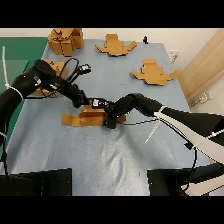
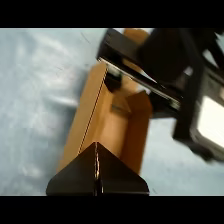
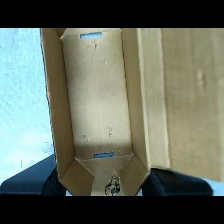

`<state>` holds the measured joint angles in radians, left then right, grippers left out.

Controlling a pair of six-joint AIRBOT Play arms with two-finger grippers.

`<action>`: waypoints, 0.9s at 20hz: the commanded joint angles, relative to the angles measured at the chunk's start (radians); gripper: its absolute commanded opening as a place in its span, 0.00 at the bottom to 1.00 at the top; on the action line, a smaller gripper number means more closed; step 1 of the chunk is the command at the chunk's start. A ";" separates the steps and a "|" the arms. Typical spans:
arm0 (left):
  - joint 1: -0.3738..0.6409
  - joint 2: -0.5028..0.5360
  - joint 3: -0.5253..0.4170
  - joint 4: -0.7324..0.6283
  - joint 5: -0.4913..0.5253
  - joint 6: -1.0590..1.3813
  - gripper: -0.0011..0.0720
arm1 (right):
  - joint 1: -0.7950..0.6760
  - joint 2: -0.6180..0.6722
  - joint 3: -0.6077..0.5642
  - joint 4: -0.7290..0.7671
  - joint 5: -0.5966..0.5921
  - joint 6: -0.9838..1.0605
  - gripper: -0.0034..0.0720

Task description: Fold the box.

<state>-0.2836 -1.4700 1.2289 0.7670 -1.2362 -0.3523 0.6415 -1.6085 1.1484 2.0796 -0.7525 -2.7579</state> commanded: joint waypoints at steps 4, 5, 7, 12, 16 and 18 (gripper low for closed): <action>-0.047 -0.149 0.010 0.054 0.142 -0.146 0.03 | 0.000 -0.001 0.001 -0.005 -0.011 0.000 0.82; -0.047 -0.184 0.027 0.087 0.087 -0.192 0.03 | 0.000 0.000 0.001 -0.005 -0.011 0.000 0.82; -0.047 -0.249 0.071 0.122 -0.061 -0.232 0.03 | 0.000 -0.001 0.001 -0.005 -0.013 0.000 0.82; -0.042 -0.280 0.155 0.129 -0.112 -0.214 0.03 | 0.000 -0.001 0.001 -0.005 -0.015 0.000 0.82; 0.013 -0.215 0.291 0.222 -0.305 -0.235 0.02 | 0.000 -0.001 0.001 -0.005 -0.017 0.001 0.82; 0.068 -0.077 0.275 0.236 -0.312 -0.187 0.02 | 0.000 0.000 0.001 -0.005 -0.021 0.001 0.82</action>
